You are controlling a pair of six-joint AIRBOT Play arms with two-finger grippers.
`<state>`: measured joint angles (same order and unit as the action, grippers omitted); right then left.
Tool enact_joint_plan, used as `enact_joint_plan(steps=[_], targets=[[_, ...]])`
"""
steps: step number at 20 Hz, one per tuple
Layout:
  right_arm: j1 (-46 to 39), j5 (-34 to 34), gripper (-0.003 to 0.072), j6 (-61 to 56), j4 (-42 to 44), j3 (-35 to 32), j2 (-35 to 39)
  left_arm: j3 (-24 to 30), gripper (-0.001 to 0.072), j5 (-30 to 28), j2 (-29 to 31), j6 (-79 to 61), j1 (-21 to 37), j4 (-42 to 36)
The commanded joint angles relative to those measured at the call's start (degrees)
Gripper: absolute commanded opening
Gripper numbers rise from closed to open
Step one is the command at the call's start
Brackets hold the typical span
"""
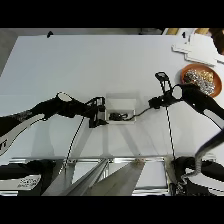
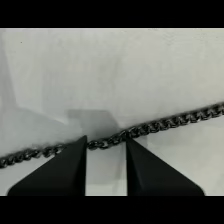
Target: Fold the box and place the chain.
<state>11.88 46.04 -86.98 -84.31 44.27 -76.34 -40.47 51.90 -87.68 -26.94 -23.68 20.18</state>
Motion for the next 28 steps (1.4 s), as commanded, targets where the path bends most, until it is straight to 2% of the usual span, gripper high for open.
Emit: enact_joint_plan(steps=[1,3,11,15,16,17,18,21,23,28], targets=[[0.02,1.6,0.0053,-0.2,0.31,-0.07,-0.57,-0.04,0.0151,0.0,0.0,0.0,0.02,0.02],[0.02,2.45,0.0015,0.39,0.31,-0.07,0.02,-0.04,0.0151,0.0,0.0,-0.02,0.02,0.02],[0.04,3.8,0.0014,2.19,0.31,-0.07,10.43,-0.04,0.0151,0.0,0.0,0.0,0.02,0.02],[0.02,4.22,0.0016,0.9,0.31,-0.09,11.06,-0.04,0.0151,0.0,0.0,0.0,0.02,0.02],[0.02,4.04,0.0079,-0.46,0.31,-0.09,10.75,-0.04,0.0151,0.0,0.0,0.0,0.02,0.02],[0.02,4.07,0.028,-2.05,0.33,-0.09,10.19,-0.04,0.0151,0.0,0.0,0.0,0.02,0.02],[0.02,4.13,0.0437,-3.56,0.44,-0.09,9.44,-0.04,0.0151,0.0,0.0,0.0,0.02,0.02],[0.04,4.5,0.0451,-5.84,1.46,-0.09,6.36,-0.04,0.0151,0.0,0.0,0.0,0.02,0.02],[0.02,4.28,0.0408,-7.39,1.49,-0.09,4.87,-0.04,0.0151,0.0,0.0,0.0,0.02,0.02],[0.02,4.22,0.0385,-8.74,1.57,-0.11,2.32,-0.04,0.0151,0.0,0.0,0.0,0.02,0.02]])
